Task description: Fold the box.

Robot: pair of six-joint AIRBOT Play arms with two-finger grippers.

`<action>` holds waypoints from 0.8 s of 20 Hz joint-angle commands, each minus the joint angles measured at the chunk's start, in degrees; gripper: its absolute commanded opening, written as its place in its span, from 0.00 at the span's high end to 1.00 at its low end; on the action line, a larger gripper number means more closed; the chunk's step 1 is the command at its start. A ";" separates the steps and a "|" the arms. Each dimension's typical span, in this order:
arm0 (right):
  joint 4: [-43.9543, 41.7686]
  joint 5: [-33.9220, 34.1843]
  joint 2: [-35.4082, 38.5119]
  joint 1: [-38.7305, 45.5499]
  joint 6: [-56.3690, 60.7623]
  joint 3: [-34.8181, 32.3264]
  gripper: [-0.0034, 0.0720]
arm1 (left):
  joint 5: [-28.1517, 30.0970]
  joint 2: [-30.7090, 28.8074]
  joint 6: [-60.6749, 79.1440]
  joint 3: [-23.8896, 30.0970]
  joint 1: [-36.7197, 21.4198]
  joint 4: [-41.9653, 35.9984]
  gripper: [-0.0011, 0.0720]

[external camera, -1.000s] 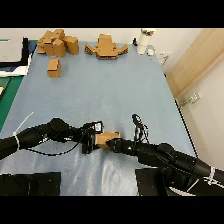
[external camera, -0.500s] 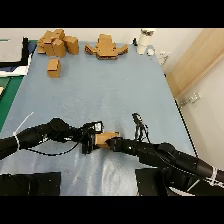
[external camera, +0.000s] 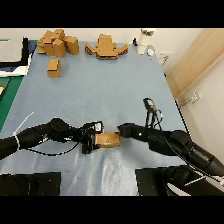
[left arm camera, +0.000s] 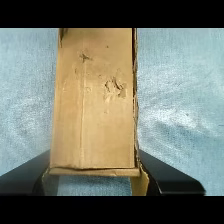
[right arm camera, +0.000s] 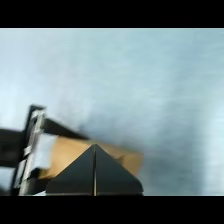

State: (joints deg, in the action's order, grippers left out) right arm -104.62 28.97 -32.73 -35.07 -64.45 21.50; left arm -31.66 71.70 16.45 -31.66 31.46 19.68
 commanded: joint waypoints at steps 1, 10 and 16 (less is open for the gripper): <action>10.54 5.16 -0.57 9.11 2.27 1.84 0.95 | 0.02 0.02 0.02 -0.07 -0.02 0.02 0.38; 10.73 4.94 -6.99 15.45 13.66 1.88 0.95 | -0.02 0.02 0.02 -0.07 -0.02 0.00 0.38; 10.75 4.46 -9.38 15.45 18.14 1.88 0.95 | 0.02 0.00 0.02 -0.07 -0.02 -0.20 0.38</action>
State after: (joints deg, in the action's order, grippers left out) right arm -94.02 33.71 -41.01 -19.73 -49.01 23.33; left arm -31.66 71.70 16.45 -31.66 31.44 19.64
